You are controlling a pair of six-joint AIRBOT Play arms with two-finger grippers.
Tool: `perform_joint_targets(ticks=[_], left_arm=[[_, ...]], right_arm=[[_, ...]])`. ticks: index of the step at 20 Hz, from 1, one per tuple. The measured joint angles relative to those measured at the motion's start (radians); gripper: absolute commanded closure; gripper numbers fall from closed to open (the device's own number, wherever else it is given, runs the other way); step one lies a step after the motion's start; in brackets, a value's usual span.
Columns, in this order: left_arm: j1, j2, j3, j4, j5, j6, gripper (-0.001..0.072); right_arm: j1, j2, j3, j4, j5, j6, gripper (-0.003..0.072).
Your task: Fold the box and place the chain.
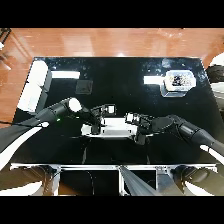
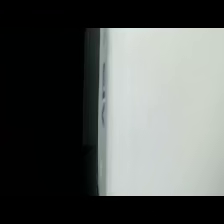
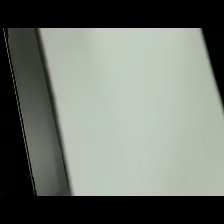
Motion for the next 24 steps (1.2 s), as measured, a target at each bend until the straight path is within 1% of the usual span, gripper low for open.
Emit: perform_joint_targets(ticks=[15, 19, 24], left_arm=[[0.0, 0.0, 0.0, 0.002, 0.001, 0.0, 0.0694], [0.0, -0.001, 0.0, 0.002, 0.0, -0.003, 0.0694], [0.0, -0.001, 0.0, 0.002, -0.002, -0.002, 0.0694]], right_arm=[[-0.002, 0.0, -0.008, 0.003, 0.037, 0.0, -0.0009], [-0.002, 0.0, -0.005, 0.003, 0.075, 0.001, -0.0009], [-0.002, 0.0, -0.005, 0.003, 0.09, 0.038, -0.0009]])
